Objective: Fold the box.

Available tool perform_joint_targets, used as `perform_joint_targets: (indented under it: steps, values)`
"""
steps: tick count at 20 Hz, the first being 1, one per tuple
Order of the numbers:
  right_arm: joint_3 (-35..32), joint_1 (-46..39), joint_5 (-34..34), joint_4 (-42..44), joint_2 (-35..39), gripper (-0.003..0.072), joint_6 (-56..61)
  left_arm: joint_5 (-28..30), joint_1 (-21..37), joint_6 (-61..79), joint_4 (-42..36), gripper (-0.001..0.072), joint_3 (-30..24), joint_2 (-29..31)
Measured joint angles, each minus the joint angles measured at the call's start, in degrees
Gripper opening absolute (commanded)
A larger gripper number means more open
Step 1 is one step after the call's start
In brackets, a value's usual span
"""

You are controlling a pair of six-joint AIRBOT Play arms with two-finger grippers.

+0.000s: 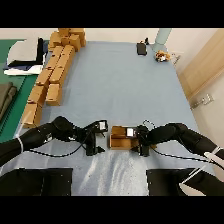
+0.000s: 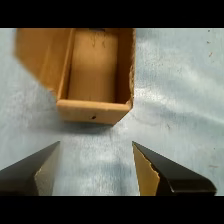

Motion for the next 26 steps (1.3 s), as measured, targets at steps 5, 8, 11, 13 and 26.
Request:
perform_joint_targets:
  steps: [5,8,11,13,26]
  values:
    - [0.0,0.0,0.0,0.0,0.0,0.0443,0.0,4.7,-3.8,1.3,-3.0,0.07,0.3,-1.9]
    - [0.0,0.0,0.0,0.0,0.0,0.0443,0.0,5.4,-4.4,1.6,-3.6,0.07,0.9,-2.4]
    - [0.0,0.0,0.0,0.1,0.0,0.0443,0.0,5.6,-4.7,1.7,-3.8,0.07,2.1,-3.6]
    - [0.0,0.0,0.0,0.1,0.0,0.0443,0.0,4.8,-4.8,1.7,-3.9,0.07,2.7,-4.5]
    - [0.0,0.0,0.0,0.1,0.0,0.0443,-0.1,4.6,-6.9,2.8,-2.7,0.0699,5.0,-7.5]
